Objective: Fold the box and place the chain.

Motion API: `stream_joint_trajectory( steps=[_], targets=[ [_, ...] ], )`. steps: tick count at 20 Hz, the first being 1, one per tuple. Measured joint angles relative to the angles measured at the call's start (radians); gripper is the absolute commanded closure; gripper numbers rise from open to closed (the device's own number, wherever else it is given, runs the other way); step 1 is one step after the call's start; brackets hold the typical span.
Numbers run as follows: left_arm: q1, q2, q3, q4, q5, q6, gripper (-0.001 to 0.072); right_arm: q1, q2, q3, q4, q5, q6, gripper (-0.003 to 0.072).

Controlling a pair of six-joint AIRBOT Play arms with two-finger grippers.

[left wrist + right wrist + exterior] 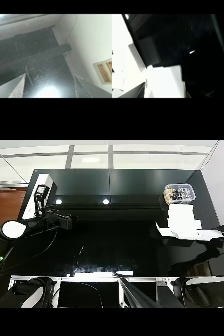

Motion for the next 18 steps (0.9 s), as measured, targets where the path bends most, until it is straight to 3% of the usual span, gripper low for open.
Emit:
stream_joint_trajectory(
  steps=[9, 10, 11, 12, 17, 18],
  targets=[
    [0.000, 0.000, 0.000, 0.000, 0.000, 0.000, 0.0001, 0.047, -0.053, 0.037, 0.028, 0.072, -0.006, 0.0205],
    [0.000, 0.000, 0.000, 0.000, 0.000, 0.000, 0.0000, 0.055, -0.054, 0.037, 0.018, 0.079, -0.006, 0.0302],
    [0.000, 0.000, 0.000, 0.000, 0.000, 0.000, 0.0001, 0.063, -0.055, 0.038, 0.010, 0.087, -0.006, 0.0492],
    [0.000, 0.000, 0.000, 0.000, 0.000, 0.000, 0.0001, 0.068, -0.055, 0.038, -0.002, 0.091, -0.006, 0.0608],
    [0.000, 0.000, 0.000, 0.000, 0.000, 0.000, 0.0001, 0.077, -0.056, 0.039, -0.024, 0.113, -0.006, 0.0632],
    [0.000, 0.000, 0.000, 0.000, 0.000, 0.000, 0.0001, 0.079, -0.056, 0.039, -0.023, 0.116, -0.006, 0.0674]
  ],
)
